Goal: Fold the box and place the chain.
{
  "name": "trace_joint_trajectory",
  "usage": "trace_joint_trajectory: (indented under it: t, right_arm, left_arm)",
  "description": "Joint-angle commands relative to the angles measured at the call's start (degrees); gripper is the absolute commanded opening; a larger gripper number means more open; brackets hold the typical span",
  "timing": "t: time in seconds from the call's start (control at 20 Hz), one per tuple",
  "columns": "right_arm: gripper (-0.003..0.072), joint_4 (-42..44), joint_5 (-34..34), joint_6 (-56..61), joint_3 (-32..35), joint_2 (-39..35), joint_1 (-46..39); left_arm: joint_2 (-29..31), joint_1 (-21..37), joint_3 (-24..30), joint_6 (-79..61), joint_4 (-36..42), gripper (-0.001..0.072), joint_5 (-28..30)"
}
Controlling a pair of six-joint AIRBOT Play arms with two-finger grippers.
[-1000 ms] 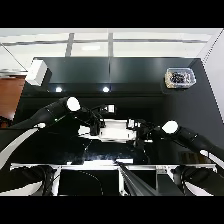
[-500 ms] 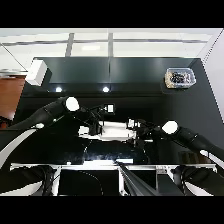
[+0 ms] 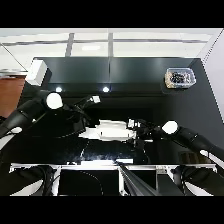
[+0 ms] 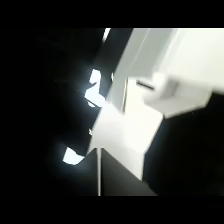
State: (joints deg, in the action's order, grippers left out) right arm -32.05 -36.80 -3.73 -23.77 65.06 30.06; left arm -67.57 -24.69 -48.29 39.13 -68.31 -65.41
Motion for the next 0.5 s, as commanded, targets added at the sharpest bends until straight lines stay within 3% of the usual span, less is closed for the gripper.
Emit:
trace_joint_trajectory:
  t: [0.0, 0.1, 0.3, 0.45]
  right_arm:
    - [0.0486, 0.00, 0.00, 0.02, 0.04, 0.04, 0.04]
    - [0.0486, 0.00, 0.00, 0.02, 0.04, 0.04, 0.04]
    - [0.0486, 0.00, 0.00, 0.02, 0.04, 0.04, 0.04]
    - [0.0486, 0.00, 0.00, 0.02, 0.04, 0.04, 0.04]
  left_arm:
    - [1.33, 5.62, 1.60, 6.01, 11.78, 0.0027, -9.31]
    - [1.90, 6.54, 5.86, 0.63, 28.28, 0.0027, -7.41]
    - [2.12, 4.55, 15.06, -9.09, 54.10, 0.0027, 8.50]
    - [2.05, 3.52, 16.63, -15.19, 66.36, 0.0028, 19.08]
